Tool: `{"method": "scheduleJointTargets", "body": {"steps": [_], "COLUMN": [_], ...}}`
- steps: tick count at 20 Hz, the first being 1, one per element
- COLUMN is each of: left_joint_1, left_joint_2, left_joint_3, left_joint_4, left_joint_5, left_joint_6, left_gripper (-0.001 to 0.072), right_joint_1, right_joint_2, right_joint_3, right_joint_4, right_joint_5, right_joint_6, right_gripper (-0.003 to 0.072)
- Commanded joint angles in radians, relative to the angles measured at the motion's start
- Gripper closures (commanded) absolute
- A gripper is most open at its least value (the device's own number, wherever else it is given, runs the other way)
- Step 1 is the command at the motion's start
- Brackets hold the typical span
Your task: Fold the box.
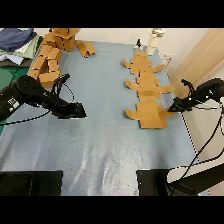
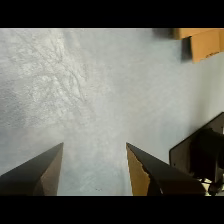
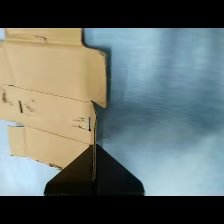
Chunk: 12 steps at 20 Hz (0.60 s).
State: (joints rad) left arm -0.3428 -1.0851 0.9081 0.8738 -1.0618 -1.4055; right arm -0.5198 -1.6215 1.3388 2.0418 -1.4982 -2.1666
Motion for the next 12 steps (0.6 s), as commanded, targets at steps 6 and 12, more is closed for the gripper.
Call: {"method": "scheduleJointTargets", "body": {"steps": [6, 12], "left_joint_1": [0.122, 0.202], "left_joint_2": [0.000, 0.000], "left_joint_3": [0.000, 0.000], "left_joint_4": [-0.225, -0.224], "left_joint_5": [-0.217, -0.364], "left_joint_6": [0.250, 0.319], "left_gripper": [0.0114, 0.0113], "right_joint_1": [0.279, 0.515], "right_joint_2": [0.291, 0.627], "right_joint_3": [-0.432, -0.795], "right_joint_4": [0.173, 0.161], "right_joint_5": [0.231, 0.355], "right_joint_6": [0.119, 0.301], "right_gripper": [0.0687, 0.0437]}}
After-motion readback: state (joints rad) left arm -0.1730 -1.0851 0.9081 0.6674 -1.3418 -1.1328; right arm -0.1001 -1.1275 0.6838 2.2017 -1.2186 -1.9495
